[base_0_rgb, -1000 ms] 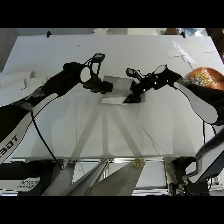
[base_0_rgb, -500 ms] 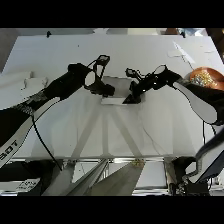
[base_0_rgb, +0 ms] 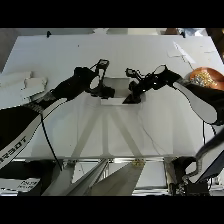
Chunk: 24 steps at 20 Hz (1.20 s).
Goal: Fold the box and place the chain.
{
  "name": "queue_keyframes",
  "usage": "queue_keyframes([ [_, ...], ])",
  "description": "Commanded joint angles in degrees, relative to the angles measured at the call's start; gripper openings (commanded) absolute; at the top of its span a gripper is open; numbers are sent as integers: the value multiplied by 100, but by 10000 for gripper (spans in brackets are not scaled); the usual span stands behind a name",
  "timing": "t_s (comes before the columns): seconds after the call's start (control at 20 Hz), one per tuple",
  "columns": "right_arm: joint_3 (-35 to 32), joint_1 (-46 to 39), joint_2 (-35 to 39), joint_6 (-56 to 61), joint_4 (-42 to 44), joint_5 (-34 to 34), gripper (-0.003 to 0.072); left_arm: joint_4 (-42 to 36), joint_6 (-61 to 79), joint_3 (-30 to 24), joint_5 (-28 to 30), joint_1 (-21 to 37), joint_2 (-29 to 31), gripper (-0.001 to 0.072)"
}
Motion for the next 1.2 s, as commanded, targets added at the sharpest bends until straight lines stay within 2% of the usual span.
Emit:
queue_keyframes([
  [0.0, 0, 0, 2, 2, 2, 9, 176, 125, -348, -4, -168, -7, -221, 341],
  [0.15, 0, 0, 2, 2, 2, 9, 176, 125, -573, -4, -181, -7, -341, 312],
  [0.2, 0, 0, 2, 2, 2, 9, 176, 125, -570, -4, -162, -7, -352, 268],
  [0.25, 0, 0, 2, 2, 2, 9, 176, 125, -570, -4, -160, -7, -350, 188],
  [0.3, 0, 0, 2, 2, 2, 9, 176, 125, -570, -4, -160, -7, -352, 139],
  [0.35, 0, 0, 2, 2, 2, 9, 176, 122, -570, -4, -160, -7, -354, 132],
  [0.4, 0, 0, 2, 2, 2, 9, 176, 122, -570, -4, -162, -7, -354, 49],
  [0.45, 0, 0, 2, 2, 2, 9, 176, 122, -570, -4, -164, -7, -354, 8],
  [0.65, 0, 0, 2, 2, 2, 9, 176, 118, -570, -4, -166, -7, -354, 8],
  [0.8, 0, 0, 2, 2, 2, 9, 176, 118, -542, -4, -219, -4, -332, 14],
  [0.85, 0, 0, 2, 2, 2, 9, 176, 125, -544, -4, -234, -2, -299, 57],
  [0.95, 0, 0, 2, 2, 2, 9, 176, 129, -549, -4, -208, 33, -177, 331],
  [1.0, 0, 0, 2, 2, 2, 11, 176, 122, -549, -4, -199, 55, -98, 354],
  [1.15, 0, 2, 2, 2, 2, 11, 176, 116, -542, -4, -278, 142, 131, 356],
])
